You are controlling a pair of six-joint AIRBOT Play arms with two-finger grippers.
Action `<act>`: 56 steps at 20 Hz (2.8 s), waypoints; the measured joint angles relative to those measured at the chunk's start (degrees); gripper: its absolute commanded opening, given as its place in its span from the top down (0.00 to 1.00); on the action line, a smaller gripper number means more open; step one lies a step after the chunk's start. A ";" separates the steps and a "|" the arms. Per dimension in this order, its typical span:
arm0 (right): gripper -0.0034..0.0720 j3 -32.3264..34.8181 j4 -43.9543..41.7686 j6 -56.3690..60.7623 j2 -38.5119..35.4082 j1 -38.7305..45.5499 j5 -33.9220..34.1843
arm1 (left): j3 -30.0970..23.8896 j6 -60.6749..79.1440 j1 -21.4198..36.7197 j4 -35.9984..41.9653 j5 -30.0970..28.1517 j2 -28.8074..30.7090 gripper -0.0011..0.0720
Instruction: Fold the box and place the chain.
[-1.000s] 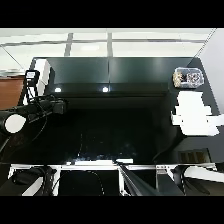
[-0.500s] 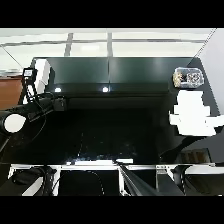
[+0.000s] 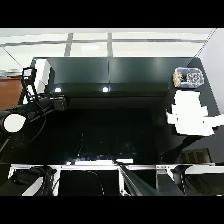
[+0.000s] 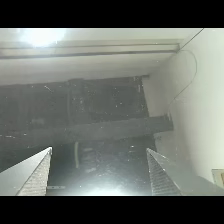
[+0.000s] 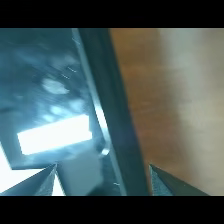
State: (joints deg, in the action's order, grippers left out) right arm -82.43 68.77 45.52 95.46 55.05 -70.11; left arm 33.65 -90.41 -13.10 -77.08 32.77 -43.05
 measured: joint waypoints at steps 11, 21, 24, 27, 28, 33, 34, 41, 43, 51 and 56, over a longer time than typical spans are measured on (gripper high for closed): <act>0.08 5.70 -2.19 -3.02 0.59 0.79 -7.21 | 0.00 0.00 0.00 0.04 0.72 -0.22 0.03; 0.94 6.54 -1.86 -3.26 -0.24 -0.98 -9.01 | 0.00 0.00 0.00 0.04 0.76 -0.22 0.03; 0.94 6.78 -4.50 -3.28 -2.03 -2.14 -9.44 | 0.00 0.00 0.00 0.00 0.76 -0.22 0.03; 0.94 8.11 -7.67 -3.32 -4.90 -4.24 -9.57 | 0.00 0.00 0.00 -0.48 0.55 -0.22 0.03; 0.94 8.96 -8.61 -3.30 -6.21 -5.05 -9.53 | 0.00 0.00 0.00 -0.48 0.46 -0.22 0.03; 0.94 17.79 -17.31 -3.54 -16.20 -9.84 -7.58 | 0.00 -0.02 0.00 1.70 0.48 -0.24 0.03; 0.94 20.55 -18.60 -3.58 -18.51 -11.19 -6.99 | 0.00 0.00 0.00 2.62 0.63 -0.24 0.03; 0.94 43.52 -38.51 -11.69 -33.68 -27.04 0.00 | 0.11 0.00 0.00 6.82 4.52 -1.36 0.03; 0.94 48.37 -43.47 -14.91 -35.47 -33.51 4.92 | 0.13 0.00 0.00 7.67 6.82 -2.08 0.03; 0.94 55.45 -45.44 -19.98 -37.31 -51.52 23.23 | 0.68 4.02 0.61 18.43 11.45 -9.18 0.03; 0.94 57.83 -44.83 -20.20 -37.40 -53.20 25.03 | 3.80 19.78 3.85 37.22 13.73 -18.69 0.03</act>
State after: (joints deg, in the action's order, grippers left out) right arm -24.60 23.94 25.32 58.06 1.85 -45.08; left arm 37.45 -70.63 -9.26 -39.86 46.50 -61.73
